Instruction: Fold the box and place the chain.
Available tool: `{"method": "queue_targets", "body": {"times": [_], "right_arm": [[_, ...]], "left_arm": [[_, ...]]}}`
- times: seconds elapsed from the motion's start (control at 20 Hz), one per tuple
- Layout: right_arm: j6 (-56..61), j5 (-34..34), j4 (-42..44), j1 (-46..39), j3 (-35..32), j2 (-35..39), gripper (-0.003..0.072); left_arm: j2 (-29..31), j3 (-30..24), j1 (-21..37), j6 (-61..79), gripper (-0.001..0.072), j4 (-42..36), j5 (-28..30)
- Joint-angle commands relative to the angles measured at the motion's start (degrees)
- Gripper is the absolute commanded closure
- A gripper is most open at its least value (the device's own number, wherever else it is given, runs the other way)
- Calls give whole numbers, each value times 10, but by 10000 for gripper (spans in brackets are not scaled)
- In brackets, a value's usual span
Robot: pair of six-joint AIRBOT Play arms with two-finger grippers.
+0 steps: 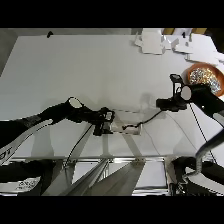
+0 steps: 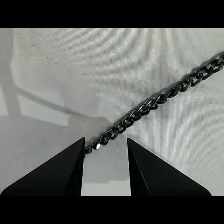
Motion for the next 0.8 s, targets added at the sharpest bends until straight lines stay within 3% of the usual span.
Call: {"method": "queue_targets", "body": {"times": [0.0, 0.05, 0.15, 0.2, 0.3, 0.55, 0.75], "right_arm": [[2, -2, 1, 0, 0, -23, 412], [2, -3, 0, 0, 0, -26, 417], [1, -4, 0, 0, 0, -26, 524], [1, -3, 0, 0, 0, -26, 537], [-1, 3, 0, 0, 0, -25, 657], [-13, 42, 1, 3, 0, -16, 665], [-21, 68, -2, 45, 0, 57, 666]], "left_arm": [[0, 0, 0, 0, 500, 0, 0], [0, 0, 0, 0, 500, 0, 0], [0, 0, 0, 0, 500, 0, 0], [0, 0, 0, 0, 500, 0, 0], [0, 0, 0, 0, 500, 0, 0], [0, 0, 0, 0, 500, 0, 0], [0, 0, 0, 0, 500, 0, 0]]}}
